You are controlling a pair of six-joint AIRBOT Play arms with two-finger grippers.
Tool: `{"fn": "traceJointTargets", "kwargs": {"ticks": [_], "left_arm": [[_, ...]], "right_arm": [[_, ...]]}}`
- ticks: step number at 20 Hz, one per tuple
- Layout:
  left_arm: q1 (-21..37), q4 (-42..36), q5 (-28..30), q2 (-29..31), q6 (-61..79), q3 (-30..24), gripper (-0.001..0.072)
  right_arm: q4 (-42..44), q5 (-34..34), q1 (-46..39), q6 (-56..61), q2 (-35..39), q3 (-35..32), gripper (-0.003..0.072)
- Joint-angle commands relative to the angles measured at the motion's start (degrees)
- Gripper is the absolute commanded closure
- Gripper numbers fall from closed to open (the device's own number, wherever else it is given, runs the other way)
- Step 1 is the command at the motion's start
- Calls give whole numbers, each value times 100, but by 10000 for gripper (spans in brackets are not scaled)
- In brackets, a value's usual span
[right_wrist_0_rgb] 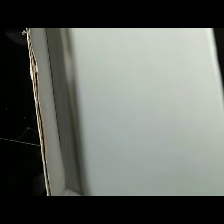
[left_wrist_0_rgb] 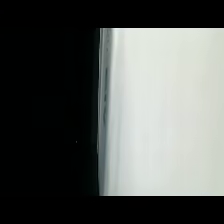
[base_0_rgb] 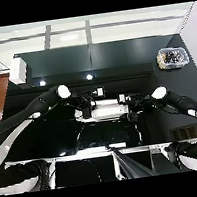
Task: Fold the box and place the chain.
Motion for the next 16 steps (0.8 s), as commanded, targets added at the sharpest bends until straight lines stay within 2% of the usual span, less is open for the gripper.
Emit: {"fn": "traceJointTargets", "kwargs": {"ticks": [1,13,14,15,16], "left_arm": [[4,0,0,-2,2,4,678],[4,0,2,-2,0,4,674],[4,-2,-26,-2,-28,4,586],[2,-9,-37,-2,-116,4,398],[4,-31,-22,0,-166,7,257]], "right_arm": [[-2,4,4,0,-2,-2,501],[0,-37,7,-2,-2,-2,502],[2,-37,7,-2,-2,-2,502],[2,-37,7,-2,-2,-2,502],[2,-37,7,-2,-2,-2,502]]}}
